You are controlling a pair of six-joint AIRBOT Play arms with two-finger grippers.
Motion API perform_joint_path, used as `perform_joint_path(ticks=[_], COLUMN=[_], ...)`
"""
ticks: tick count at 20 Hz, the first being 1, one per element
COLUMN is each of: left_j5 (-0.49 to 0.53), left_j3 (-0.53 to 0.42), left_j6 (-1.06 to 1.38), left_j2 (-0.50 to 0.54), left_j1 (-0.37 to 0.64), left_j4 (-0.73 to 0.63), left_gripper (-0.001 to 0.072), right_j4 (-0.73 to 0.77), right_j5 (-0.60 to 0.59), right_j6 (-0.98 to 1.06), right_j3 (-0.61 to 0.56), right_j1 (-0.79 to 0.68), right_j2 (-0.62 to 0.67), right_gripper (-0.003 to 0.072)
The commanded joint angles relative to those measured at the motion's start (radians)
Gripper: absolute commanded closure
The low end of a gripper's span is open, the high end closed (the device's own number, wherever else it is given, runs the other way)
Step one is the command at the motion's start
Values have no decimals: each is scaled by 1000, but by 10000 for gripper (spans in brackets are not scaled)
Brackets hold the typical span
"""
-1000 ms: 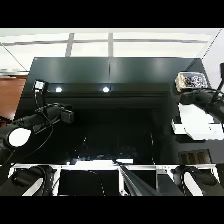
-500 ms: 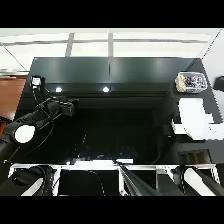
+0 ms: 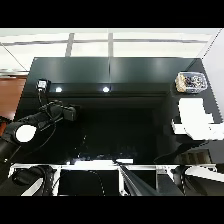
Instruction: Fold the box and place the chain.
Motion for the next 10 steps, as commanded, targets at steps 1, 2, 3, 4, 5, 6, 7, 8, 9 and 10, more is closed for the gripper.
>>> perform_joint_path(ticks=[1, 2, 3, 4, 5, 6, 7, 8, 9, 10], left_j5=[-83, -83, -84, -84, -84, -84, -84, -84, -84, -84], left_j3=[0, 0, 0, 0, 0, 0, 0, 0, 0, 0], left_j6=[0, 0, 0, 0, 0, 0, 0, 0, 0, 0], left_j2=[-2, -2, -2, -2, -2, -1, -1, -1, -1, -1], left_j1=[0, 0, 0, 0, 0, 0, 0, 0, 0, 0], left_j4=[0, 0, 0, 0, 0, 0, 0, 0, 0, 0], left_gripper=[-1, -1, 0, -1, 0, -1, -1, 0, -1, -1], right_j4=[-46, -45, -39, -34, -34, -21, 14, 69, 120, 174], right_j5=[218, 224, 217, 217, 222, 235, 260, 289, 320, 361], right_j6=[-191, -209, -212, -217, -220, -225, -240, -258, -267, -276], right_j3=[47, 47, 48, 48, 48, 48, 48, 48, 48, 48], right_j1=[-2, 4, 11, 18, 25, 29, 30, 30, 30, 31], right_j2=[-74, -77, -77, -77, -77, -76, -76, -76, -74, -74], right_gripper=[-21, 106, 279, 496, 676, 681, 681, 680, 678, 673])
